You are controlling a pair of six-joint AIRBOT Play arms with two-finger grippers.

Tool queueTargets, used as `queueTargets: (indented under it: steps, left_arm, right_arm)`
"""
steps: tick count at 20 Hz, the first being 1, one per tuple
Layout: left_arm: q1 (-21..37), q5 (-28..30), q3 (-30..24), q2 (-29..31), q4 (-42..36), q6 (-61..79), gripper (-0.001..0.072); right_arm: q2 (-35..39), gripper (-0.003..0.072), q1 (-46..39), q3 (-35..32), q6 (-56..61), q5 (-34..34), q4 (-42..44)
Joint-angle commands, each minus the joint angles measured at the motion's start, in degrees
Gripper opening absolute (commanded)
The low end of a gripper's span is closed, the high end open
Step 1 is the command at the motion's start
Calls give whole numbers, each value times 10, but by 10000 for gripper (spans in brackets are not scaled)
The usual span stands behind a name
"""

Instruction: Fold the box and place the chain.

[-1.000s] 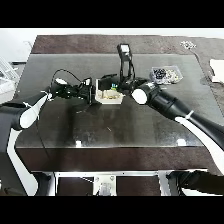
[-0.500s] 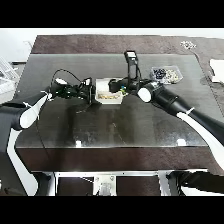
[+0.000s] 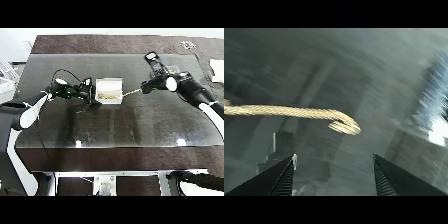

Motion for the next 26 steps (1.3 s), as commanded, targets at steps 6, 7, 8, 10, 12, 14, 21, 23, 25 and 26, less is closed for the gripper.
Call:
queueTargets:
  steps: [6,7,8,10,12,14,21,23,25,26]
  left_arm:
    - [1,0,0,0,0,0,528]
    - [1,0,0,0,0,0,528]
    - [1,0,0,0,0,0,528]
    - [1,0,0,0,0,0,528]
    - [1,0,0,0,0,0,528]
    - [1,0,0,0,0,0,528]
    - [1,0,0,0,0,0,528]
    - [1,0,0,0,0,0,528]
    - [1,0,0,0,0,0,528]
    - [1,0,0,0,0,0,528]
  right_arm:
    - [-99,549,-115,-11,-45,-46,325]
    - [-118,549,-108,-8,-48,-46,325]
    - [-133,550,-102,-3,-64,-46,325]
    - [-151,552,-96,11,-99,-50,325]
    - [-155,552,-96,25,-103,-60,325]
    - [-162,552,-95,36,-108,-64,325]
    - [-192,554,-93,42,-107,-66,325]
    - [-199,550,-93,43,-107,-68,325]
    - [-207,456,-93,42,-107,-71,325]
    - [-209,439,-93,43,-106,-71,325]
